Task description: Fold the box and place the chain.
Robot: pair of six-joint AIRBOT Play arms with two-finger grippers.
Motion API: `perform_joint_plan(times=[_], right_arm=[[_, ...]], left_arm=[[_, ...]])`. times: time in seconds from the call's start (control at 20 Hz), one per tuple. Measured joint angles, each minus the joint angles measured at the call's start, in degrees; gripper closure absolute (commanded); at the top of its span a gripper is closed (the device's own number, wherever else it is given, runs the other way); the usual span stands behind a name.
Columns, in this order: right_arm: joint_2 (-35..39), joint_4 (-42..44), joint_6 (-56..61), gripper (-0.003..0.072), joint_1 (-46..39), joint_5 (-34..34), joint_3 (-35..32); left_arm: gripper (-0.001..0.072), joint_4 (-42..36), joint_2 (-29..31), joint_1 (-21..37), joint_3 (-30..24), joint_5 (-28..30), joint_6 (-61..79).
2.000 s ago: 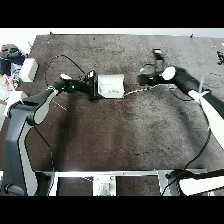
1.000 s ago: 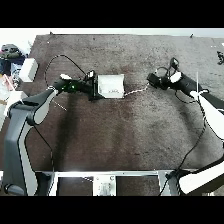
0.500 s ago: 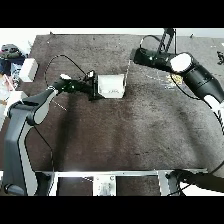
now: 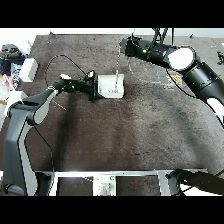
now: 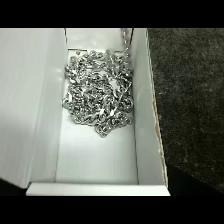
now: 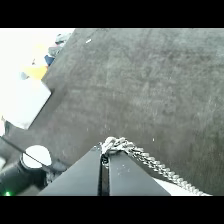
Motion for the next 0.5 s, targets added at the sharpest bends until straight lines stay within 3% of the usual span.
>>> perform_joint_plan(times=[0.35,0.4,0.45,0.5], right_arm=[[-8.94,-0.92,0.09,0.0671,0.85,3.45,-3.15],[-10.69,-0.74,0.11,0.0491,1.2,3.02,-3.52],[-12.09,-0.5,0.11,0.0197,1.57,2.54,-3.74],[-13.2,-0.35,0.09,0.035,1.75,2.38,-3.89]], left_arm=[[0.0357,0.0,0.0,0.0,0.02,0.02,0.0],[0.0357,0.0,0.0,0.0,0.0,0.0,0.0],[0.0357,0.0,0.0,0.0,0.0,0.0,0.0],[0.0357,0.0,0.0,0.0,0.02,0.0,0.0]])
